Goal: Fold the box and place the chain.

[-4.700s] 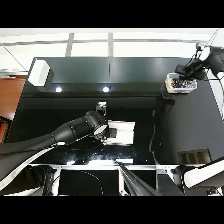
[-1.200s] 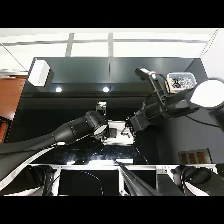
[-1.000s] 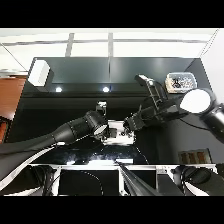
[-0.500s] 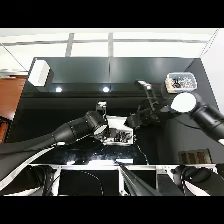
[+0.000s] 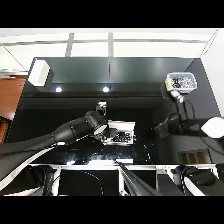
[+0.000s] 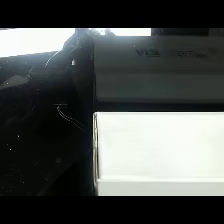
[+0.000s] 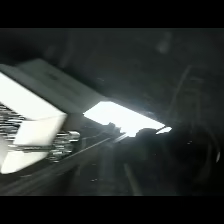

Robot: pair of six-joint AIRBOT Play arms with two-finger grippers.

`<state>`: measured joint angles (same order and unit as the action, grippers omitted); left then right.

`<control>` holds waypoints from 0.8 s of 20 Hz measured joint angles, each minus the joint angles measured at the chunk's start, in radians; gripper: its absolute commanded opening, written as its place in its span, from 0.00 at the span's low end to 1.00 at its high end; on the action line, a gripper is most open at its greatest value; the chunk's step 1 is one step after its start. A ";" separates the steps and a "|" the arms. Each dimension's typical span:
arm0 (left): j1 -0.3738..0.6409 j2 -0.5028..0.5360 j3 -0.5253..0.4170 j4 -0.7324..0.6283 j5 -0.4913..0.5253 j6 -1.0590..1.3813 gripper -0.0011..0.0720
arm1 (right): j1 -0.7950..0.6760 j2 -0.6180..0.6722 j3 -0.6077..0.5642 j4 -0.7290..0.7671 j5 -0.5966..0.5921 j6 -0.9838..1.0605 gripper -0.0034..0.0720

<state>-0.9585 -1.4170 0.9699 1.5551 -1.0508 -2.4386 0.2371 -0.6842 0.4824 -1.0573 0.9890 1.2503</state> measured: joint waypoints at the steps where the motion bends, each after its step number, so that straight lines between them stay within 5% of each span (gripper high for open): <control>1: 0.000 0.000 0.000 0.000 0.000 0.000 0.05 | 0.017 0.003 -0.053 -0.005 -0.053 -0.022 0.91; 7: 0.000 0.000 0.000 0.000 -0.001 0.000 0.05 | 0.187 -0.040 -0.171 0.000 -0.234 -0.410 0.91; 16: 0.000 0.000 0.000 0.000 0.000 0.000 0.06 | 0.248 -0.212 -0.186 0.318 -0.318 -1.133 0.91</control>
<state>-0.9585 -1.4170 0.9699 1.5547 -1.0512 -2.4386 0.4854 -0.8967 0.2966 -0.7395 0.6708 0.1177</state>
